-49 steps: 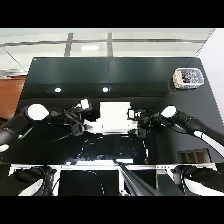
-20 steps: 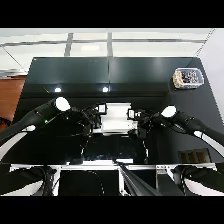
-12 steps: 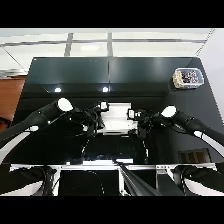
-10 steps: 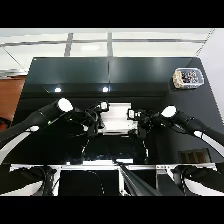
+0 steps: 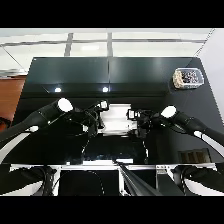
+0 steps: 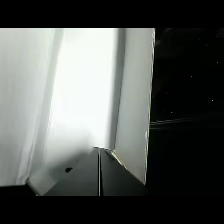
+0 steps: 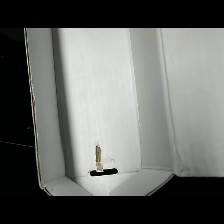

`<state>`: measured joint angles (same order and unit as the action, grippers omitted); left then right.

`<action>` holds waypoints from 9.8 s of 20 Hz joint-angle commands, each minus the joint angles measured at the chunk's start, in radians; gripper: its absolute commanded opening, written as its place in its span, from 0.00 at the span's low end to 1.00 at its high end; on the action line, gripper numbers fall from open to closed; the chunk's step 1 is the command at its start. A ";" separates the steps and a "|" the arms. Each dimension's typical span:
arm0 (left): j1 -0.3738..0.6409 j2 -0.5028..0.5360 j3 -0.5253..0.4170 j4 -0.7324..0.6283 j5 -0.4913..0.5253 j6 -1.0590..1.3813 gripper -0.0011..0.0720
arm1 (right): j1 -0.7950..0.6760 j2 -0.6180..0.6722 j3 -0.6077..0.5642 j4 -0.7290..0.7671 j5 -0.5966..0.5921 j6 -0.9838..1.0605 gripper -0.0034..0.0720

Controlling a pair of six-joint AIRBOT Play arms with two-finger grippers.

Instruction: Fold the box and place the chain.

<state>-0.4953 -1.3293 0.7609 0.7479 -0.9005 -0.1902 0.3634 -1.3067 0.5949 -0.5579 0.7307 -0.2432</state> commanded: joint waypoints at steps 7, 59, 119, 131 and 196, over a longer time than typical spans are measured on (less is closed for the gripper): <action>0.131 0.299 0.004 0.492 -0.050 -0.430 0.05 | 0.000 -0.001 0.000 0.000 0.001 0.000 0.34; 0.328 -0.082 -0.144 -0.379 -0.255 -0.676 0.89 | 0.000 -0.001 0.000 0.000 0.001 0.000 0.34; -0.286 -0.092 0.290 0.779 -0.155 -2.097 0.62 | 0.000 -0.001 0.000 0.000 -0.001 0.000 0.34; -0.309 -0.185 0.356 0.779 -0.205 -2.174 0.62 | 0.000 -0.001 0.000 0.000 0.000 0.000 0.34; -0.307 -0.217 0.360 0.758 -0.207 -2.195 0.05 | 0.000 -0.001 0.000 0.000 -0.001 0.000 0.34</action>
<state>-0.8036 -1.5455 1.1198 1.5066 -1.1122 -2.3840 0.3634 -1.3067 0.5953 -0.5583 0.7303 -0.2440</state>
